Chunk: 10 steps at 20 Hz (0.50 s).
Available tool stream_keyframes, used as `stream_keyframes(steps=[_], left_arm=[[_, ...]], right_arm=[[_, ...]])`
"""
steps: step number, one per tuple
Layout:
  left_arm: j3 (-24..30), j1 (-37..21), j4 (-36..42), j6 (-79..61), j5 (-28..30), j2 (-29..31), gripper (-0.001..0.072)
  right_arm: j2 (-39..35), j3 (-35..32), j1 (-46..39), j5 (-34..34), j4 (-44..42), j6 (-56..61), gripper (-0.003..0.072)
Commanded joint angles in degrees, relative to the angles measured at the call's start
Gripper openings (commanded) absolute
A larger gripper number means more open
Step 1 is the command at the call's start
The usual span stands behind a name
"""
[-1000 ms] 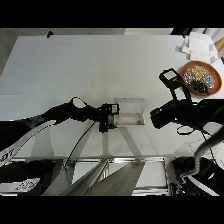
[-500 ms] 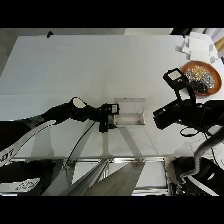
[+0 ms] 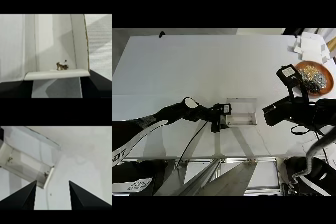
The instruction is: Fold the box and place the chain.
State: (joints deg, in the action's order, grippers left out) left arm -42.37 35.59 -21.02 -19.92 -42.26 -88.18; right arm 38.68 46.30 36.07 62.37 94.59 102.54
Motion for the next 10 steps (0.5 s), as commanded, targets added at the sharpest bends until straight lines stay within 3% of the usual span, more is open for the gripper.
stream_keyframes(steps=[1,4,10], left_arm=[[0.0,0.0,0.0,0.0,0.0,0.0,0.0273],[0.0,0.0,0.0,0.0,0.0,0.0,0.0273],[0.0,0.0,0.0,0.0,0.0,0.0,0.0273]], right_arm=[[0.4,0.1,-1.4,-3.2,4.0,7.2,0.0409],[1.8,0.2,-11.2,-3.3,5.4,6.1,0.0409],[5.6,2.3,-38.7,-5.7,-0.2,-11.3,0.0409]])
